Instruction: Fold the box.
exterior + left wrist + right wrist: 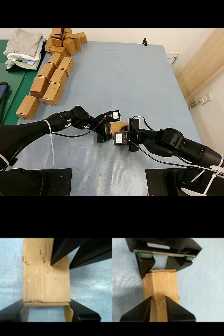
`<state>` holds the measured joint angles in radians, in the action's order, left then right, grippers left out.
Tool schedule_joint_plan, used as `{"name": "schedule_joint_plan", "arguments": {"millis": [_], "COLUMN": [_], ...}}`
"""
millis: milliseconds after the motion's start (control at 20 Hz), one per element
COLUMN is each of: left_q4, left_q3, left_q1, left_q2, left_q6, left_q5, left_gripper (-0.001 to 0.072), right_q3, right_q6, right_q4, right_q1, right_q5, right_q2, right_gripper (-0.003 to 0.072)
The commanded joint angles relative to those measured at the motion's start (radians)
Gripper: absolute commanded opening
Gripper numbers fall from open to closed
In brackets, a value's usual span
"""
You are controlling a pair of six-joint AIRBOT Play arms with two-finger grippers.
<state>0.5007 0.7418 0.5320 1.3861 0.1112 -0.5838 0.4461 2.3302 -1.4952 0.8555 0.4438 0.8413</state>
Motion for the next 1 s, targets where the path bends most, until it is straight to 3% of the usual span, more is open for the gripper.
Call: {"name": "schedule_joint_plan", "arguments": {"millis": [0, 50, 150, 950], "left_q4": [0.0, 0.0, 0.0, 0.0], "left_q3": [0.001, 0.001, 0.001, 0.001], "left_q1": [0.0, 0.0, 0.0, 0.0], "left_q2": [0.0, 0.0, 0.0, 0.0], "left_q6": [0.0, 0.0, 0.001, 0.0], "left_q5": [-0.001, -0.001, -0.001, -0.001], "left_gripper": [0.0422, 0.0422, 0.0422, 0.0422], "right_q3": [-0.001, -0.001, -0.001, 0.0], "right_q6": [0.002, 0.002, 0.002, 0.002], "right_q4": [0.011, 0.011, 0.011, 0.01], "right_q1": [0.001, 0.001, 0.001, 0.001], "right_q5": [-0.009, -0.013, -0.015, -0.017], "right_q2": [0.001, 0.001, 0.0, -0.053], "right_gripper": [0.027, 0.0269, 0.0156, 0.0153]}}
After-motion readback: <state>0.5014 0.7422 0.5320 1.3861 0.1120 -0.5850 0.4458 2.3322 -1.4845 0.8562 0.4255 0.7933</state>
